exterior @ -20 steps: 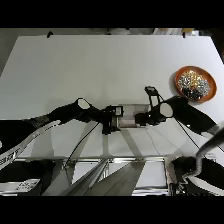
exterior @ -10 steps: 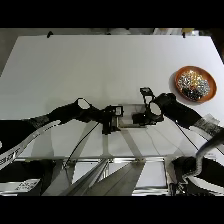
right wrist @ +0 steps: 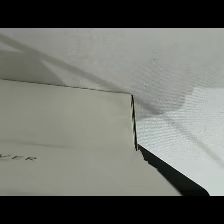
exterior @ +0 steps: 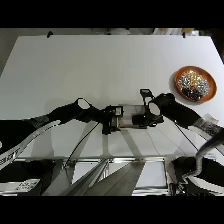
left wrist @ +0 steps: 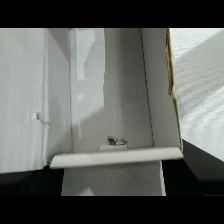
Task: Fold the box and place the chain.
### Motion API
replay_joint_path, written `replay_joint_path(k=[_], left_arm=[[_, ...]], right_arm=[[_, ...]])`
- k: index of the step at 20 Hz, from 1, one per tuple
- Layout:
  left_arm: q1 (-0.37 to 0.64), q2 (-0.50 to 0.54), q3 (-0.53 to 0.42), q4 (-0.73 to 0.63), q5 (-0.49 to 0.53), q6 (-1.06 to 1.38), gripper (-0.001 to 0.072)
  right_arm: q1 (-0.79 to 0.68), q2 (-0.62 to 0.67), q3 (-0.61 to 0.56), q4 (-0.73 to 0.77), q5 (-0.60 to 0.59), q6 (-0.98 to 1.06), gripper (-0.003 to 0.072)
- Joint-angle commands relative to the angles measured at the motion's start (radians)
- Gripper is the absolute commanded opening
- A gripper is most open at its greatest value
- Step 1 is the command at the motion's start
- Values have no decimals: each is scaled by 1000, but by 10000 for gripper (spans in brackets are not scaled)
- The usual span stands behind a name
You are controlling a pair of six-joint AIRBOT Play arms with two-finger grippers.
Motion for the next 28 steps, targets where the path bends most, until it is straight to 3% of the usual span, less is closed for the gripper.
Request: replay_joint_path(k=[1, 5, 13, 19, 22, 23, 24, 25, 27, 28], left_arm=[[0, 0, 0, 0, 0, 0, 312], [0, 0, 0, 0, 0, 0, 312], [0, 0, 0, 0, 0, 0, 312], [0, 0, 0, -1, 0, 0, 312], [0, 0, 0, -1, 0, 0, 312], [0, 0, 0, -1, 0, 0, 312], [0, 0, 0, 0, 1, 0, 312], [0, 0, 0, -1, 0, 0, 312], [0, 0, 0, -1, 0, 0, 312], [0, 0, 0, 0, 0, 0, 312]], right_arm=[[-1, 0, 0, -45, 12, 100, 266], [-1, 0, -1, -84, 19, 146, 189], [7, 1, -39, -92, -31, 143, 172], [17, 0, -39, -69, -42, 135, 15], [17, 3, -39, -70, -41, 134, 18], [17, 11, -39, -70, -41, 121, 77], [17, 27, -39, -71, -41, 82, 199], [17, 50, -38, -74, -39, 53, 254], [16, 107, -24, -104, -9, -7, 288], [16, 136, -8, -127, 23, -43, 369]])
